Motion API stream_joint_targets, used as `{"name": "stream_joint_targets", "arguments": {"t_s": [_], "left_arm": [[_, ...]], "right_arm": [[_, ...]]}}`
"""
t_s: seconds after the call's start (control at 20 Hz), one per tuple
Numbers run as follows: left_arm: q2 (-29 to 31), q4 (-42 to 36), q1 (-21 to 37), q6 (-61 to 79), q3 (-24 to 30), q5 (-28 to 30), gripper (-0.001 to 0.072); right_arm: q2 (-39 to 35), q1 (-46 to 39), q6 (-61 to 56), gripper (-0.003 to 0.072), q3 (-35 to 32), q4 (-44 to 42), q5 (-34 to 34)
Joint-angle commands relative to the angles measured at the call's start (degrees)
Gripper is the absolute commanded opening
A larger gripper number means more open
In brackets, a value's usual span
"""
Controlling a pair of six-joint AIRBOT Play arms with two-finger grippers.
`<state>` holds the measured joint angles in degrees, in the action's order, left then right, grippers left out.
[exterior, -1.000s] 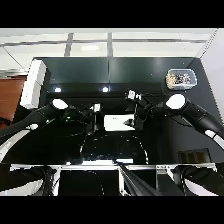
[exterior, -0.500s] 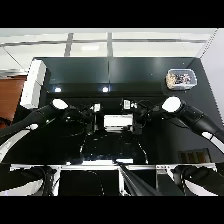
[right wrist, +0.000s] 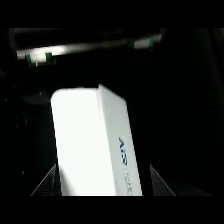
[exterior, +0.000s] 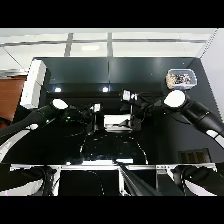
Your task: Fold the box and place the chain.
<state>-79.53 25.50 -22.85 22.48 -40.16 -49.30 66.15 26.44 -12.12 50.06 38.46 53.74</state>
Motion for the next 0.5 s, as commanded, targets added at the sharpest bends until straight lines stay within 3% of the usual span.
{"name": "stream_joint_targets", "arguments": {"t_s": [0.0, 0.2, 0.45], "left_arm": [[0.0, 0.0, 0.0, 0.0, 0.0, 0.0, 0.0286], [0.0, 0.0, 0.0, 0.0, 0.0, 0.0, 0.0287], [0.0, 0.0, 0.0, 0.0, 0.0, 0.0, 0.0286]], "right_arm": [[-0.9, -0.8, -6.7, 0.0709, 2.7, 0.0, 2.8], [0.7, -1.2, -8.3, 0.0709, 0.7, 6.6, -1.7], [4.9, -0.2, -5.4, 0.0708, 0.3, 8.2, 1.6]]}}
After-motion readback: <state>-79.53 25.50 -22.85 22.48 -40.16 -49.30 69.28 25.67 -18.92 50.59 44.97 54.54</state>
